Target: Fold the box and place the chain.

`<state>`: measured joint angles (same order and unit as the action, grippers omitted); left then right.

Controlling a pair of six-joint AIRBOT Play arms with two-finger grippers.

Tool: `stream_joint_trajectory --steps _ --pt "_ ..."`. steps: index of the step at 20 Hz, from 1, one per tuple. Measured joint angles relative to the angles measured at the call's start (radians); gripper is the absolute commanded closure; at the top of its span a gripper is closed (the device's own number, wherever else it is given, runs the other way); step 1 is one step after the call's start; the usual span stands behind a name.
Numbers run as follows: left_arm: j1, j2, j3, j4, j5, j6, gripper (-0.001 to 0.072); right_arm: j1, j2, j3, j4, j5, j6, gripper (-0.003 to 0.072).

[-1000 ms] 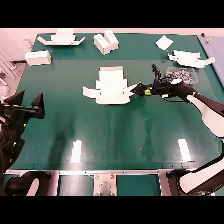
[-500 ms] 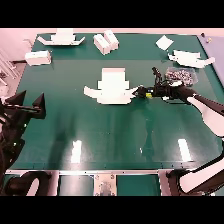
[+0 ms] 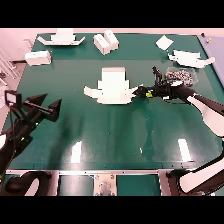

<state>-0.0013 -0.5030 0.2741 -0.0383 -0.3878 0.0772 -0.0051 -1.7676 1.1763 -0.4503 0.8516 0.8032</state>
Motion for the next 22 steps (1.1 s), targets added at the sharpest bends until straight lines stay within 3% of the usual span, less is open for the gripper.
stream_joint_trajectory --steps 6,15,22 --pt "0.000 -0.228 0.131 0.006 -0.084 0.005 0.0002 0.000 0.000 0.003 0.003 0.002 0.000 0.0681" --pt "0.000 -0.367 0.257 0.002 -0.172 0.019 0.0004 0.000 0.000 0.003 0.003 0.004 0.000 0.0680" --pt "0.000 -0.728 0.541 0.025 -0.365 0.048 0.0004 0.000 0.000 0.001 0.003 0.004 0.000 0.0680"
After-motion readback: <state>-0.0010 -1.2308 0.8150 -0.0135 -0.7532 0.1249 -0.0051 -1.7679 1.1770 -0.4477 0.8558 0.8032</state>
